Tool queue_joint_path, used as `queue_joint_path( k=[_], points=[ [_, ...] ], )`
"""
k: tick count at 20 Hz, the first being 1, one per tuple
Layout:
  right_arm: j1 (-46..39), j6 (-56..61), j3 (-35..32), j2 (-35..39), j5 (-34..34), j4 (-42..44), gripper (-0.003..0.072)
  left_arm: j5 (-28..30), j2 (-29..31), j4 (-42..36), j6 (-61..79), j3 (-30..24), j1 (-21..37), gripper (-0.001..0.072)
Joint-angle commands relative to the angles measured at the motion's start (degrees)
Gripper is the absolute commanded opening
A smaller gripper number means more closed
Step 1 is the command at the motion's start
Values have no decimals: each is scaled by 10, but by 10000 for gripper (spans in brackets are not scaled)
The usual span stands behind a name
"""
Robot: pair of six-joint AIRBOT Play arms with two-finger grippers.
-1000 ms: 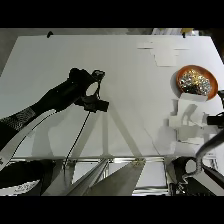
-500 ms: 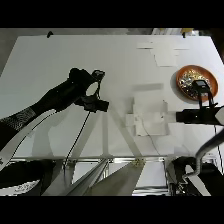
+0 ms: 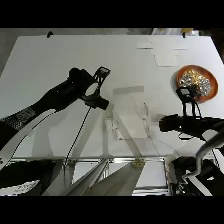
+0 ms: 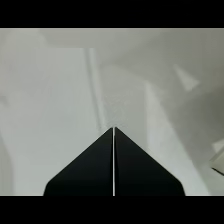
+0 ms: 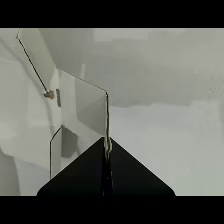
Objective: Fold the box and place the chain.
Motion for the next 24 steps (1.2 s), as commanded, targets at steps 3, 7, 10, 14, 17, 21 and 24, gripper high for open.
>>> queue_joint_path(
  k=[3,7,10,14,17,21,24],
  points=[
    [18,13,-4,3,-11,-8,13,3,0,15,159,-1,31,8],
    [18,13,-4,3,-12,-8,13,-51,0,15,237,-1,127,6],
    [18,13,-4,3,-16,-8,13,-142,9,-179,366,-1,288,18],
    [18,11,-4,3,-26,-7,13,-168,14,-613,634,-33,434,164],
    [18,11,-4,3,-29,-7,13,-119,11,-610,719,-74,367,400],
    [18,11,-4,3,-31,-7,14,34,-28,-632,766,-90,223,627],
    [18,11,-4,3,-33,-7,14,94,-78,-663,792,-90,155,633]
  ],
)
